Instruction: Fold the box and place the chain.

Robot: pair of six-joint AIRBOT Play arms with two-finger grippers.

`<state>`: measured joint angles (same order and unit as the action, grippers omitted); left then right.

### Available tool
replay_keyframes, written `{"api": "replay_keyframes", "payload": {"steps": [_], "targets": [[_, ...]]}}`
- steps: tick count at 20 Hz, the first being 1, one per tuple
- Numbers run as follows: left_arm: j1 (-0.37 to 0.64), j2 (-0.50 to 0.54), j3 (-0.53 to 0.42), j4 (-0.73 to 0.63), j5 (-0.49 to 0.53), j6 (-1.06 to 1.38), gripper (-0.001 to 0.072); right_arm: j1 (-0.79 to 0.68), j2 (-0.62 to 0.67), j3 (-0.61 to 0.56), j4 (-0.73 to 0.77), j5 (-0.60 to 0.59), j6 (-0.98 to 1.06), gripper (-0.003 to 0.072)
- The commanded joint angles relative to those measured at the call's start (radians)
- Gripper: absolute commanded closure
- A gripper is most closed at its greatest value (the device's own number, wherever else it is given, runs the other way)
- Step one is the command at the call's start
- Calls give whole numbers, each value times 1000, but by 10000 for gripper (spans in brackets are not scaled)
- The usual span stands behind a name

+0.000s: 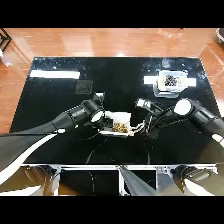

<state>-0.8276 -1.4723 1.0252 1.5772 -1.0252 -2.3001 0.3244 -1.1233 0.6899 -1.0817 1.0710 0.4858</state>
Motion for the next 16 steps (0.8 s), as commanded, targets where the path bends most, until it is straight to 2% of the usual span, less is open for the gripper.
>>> {"api": "replay_keyframes", "payload": {"steps": [1, 5, 11, 16], "targets": [[1, 0, 0, -1, -1, 0, 687, 24, -69, -11, 38, -96, -284, -25], [1, 0, 0, -1, -6, 0, 687, 24, -121, -11, 38, -109, -328, -24], [1, 0, 0, -1, -6, 0, 687, 24, -129, -11, 95, -187, -457, -17], [1, 0, 0, -12, -5, 0, 687, 24, -141, -11, 85, -173, -457, -16]]}}
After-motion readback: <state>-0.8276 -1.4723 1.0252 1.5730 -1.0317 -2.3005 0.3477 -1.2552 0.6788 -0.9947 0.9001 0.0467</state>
